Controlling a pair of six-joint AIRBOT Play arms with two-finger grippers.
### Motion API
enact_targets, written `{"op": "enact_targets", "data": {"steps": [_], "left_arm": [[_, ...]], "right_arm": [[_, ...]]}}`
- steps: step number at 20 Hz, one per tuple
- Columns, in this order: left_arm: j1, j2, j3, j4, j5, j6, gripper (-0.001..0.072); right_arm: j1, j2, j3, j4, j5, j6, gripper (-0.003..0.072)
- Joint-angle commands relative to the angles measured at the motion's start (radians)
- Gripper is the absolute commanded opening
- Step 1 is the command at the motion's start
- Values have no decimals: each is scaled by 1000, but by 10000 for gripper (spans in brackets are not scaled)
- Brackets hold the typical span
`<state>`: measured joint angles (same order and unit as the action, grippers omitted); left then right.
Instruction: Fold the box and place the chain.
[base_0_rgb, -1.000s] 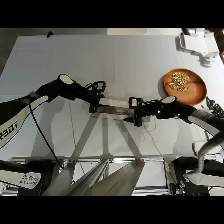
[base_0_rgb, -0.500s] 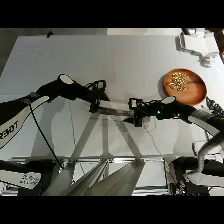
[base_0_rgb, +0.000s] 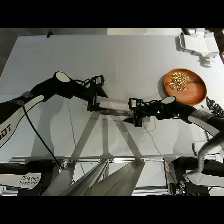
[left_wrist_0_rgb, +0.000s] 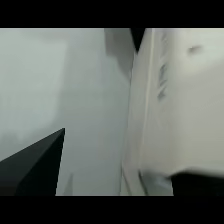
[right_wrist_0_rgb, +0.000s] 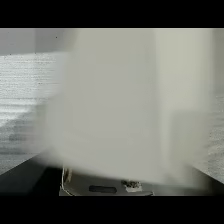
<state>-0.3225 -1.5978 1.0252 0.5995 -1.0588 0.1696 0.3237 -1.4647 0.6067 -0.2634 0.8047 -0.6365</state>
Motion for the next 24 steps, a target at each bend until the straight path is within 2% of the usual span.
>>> {"op": "enact_targets", "data": {"steps": [1,2,4,5,6,7,10,12,14,16,24], "left_arm": [[13,73,0,217,5,-157,680],[13,108,0,288,4,-204,628],[14,173,0,404,1,-299,419],[13,202,0,442,-9,-356,298],[13,225,0,461,-27,-409,136],[13,242,0,463,-66,-459,7],[7,241,-1,373,-252,-512,14],[3,224,-2,298,-319,-510,13],[3,203,-3,175,-284,-509,9],[3,174,-3,86,-200,-506,10],[5,79,-3,55,49,-510,10]], "right_arm": [[0,0,1,1,-1,1,457],[0,0,1,1,-1,1,457],[0,0,1,1,-1,1,457],[0,0,1,1,-1,1,457],[0,0,1,1,-1,1,457],[0,0,1,1,-1,1,457],[0,0,1,1,0,1,457],[0,0,1,1,-1,1,457],[0,0,1,1,-1,1,457],[0,0,1,1,-1,1,457],[0,0,1,1,-1,1,457]]}}
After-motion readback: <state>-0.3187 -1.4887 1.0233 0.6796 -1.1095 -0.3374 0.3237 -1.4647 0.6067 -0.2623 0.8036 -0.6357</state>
